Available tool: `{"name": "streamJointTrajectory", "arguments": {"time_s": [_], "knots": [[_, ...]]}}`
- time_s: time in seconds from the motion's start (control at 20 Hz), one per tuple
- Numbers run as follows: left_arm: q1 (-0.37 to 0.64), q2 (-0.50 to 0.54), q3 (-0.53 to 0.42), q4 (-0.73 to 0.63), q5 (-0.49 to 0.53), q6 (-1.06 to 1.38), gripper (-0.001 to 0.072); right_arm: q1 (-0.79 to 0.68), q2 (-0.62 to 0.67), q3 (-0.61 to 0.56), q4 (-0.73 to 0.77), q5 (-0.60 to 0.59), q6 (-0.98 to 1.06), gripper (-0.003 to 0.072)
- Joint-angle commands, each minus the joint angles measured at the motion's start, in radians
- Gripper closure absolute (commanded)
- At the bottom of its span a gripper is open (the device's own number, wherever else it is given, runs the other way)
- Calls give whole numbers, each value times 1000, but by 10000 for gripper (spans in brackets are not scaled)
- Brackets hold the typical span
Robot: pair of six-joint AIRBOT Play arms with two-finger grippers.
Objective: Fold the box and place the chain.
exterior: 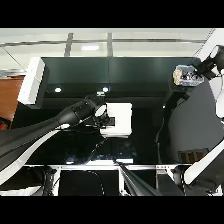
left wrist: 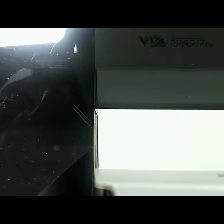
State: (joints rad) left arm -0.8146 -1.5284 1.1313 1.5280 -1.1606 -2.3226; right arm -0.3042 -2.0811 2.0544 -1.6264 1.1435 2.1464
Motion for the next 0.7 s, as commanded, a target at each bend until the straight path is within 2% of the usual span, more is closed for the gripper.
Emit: {"name": "streamJointTrajectory", "arguments": {"time_s": [0.0,0.15,0.3,0.45,0.65], "knots": [[0,1,0,0,1,0,684,-4,100,2,3,16,-171,678],[0,1,0,0,2,0,684,2,253,2,16,82,-356,679],[0,1,0,0,1,0,684,6,412,1,98,178,-511,680],[0,1,0,0,1,0,684,8,552,-1,235,193,-556,680],[0,1,0,0,1,0,683,14,716,-18,385,286,-572,681]]}}
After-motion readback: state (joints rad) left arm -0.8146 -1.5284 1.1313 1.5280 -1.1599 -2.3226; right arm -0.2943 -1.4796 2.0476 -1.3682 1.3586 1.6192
